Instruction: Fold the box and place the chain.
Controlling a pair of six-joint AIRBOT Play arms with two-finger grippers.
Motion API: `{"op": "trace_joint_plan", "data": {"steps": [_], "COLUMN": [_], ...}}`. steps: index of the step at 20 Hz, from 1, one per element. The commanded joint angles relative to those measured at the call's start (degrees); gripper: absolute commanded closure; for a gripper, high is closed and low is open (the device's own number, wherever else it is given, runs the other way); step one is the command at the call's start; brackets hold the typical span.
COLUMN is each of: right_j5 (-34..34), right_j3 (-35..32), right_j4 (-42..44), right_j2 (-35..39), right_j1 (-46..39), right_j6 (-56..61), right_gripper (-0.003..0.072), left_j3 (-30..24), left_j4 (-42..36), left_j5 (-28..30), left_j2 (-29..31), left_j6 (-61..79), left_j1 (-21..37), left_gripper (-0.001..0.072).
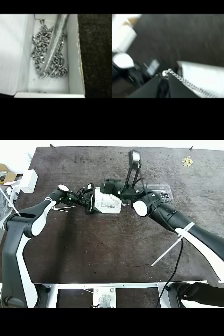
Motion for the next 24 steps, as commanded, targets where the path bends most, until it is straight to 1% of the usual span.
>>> {"op": "trace_joint_plan", "data": {"steps": [1,4,6,7,8,9,10,11,12,14,16,18,22,23,24], "right_j5": [3.32,7.74,13.79,17.70,20.46,21.16,20.31,18.82,16.83,13.33,8.52,4.20,3.06,3.06,2.82], "right_j3": [-2.95,-2.95,-2.95,-3.02,-3.80,-5.09,-6.80,-8.07,-8.81,-8.94,-8.92,-8.59,-4.13,-2.86,-2.10], "right_j4": [-0.02,-2.45,-4.55,-5.05,-5.44,-5.38,-5.33,-4.85,-3.72,-1.01,1.64,5.09,7.56,7.78,7.76], "right_j2": [-2.49,-0.83,0.50,0.55,0.55,0.55,0.44,-0.04,-1.22,-4.42,-7.61,-10.75,-17.16,-18.43,-18.93], "right_j1": [-1.09,-5.42,-10.08,-12.90,-15.80,-18.49,-21.16,-23.30,-24.98,-26.32,-26.32,-26.25,-26.23,-26.10,-25.75], "right_j6": [1.99,1.75,1.77,1.75,1.77,1.79,1.86,2.05,2.01,1.99,1.99,1.97,1.97,1.95,1.92], "right_gripper": [0.0482,0.0481,0.0479,0.0437,0.0312,0.0303,0.0305,0.0390,0.0422,0.0419,0.0344,0.0362,0.0364,0.0397,0.0540], "left_j3": [0.07,0.07,0.07,0.07,0.07,0.07,0.07,0.07,0.07,0.07,0.07,0.07,0.07,0.07,0.07], "left_j4": [0.02,0.02,0.02,0.00,0.02,0.00,0.02,0.00,0.00,0.02,0.00,0.00,0.00,0.00,0.02], "left_j5": [0.00,0.00,0.00,0.00,0.00,0.02,0.02,0.00,0.00,0.00,0.02,0.00,0.02,0.02,0.00], "left_j2": [0.00,0.00,0.00,0.00,0.00,0.00,0.00,0.00,0.00,-0.02,0.00,0.00,0.00,0.00,0.00], "left_j6": [0.02,0.02,0.02,0.02,0.02,0.02,0.02,0.02,0.02,0.02,0.02,0.02,0.02,0.02,0.02], "left_j1": [-0.02,0.00,-0.02,-0.02,-0.02,0.00,0.00,0.00,-0.02,0.00,0.00,-0.02,0.00,-0.02,0.00], "left_gripper": [0.0424,0.0424,0.0424,0.0424,0.0424,0.0424,0.0424,0.0424,0.0424,0.0425,0.0424,0.0424,0.0424,0.0424,0.0424]}}
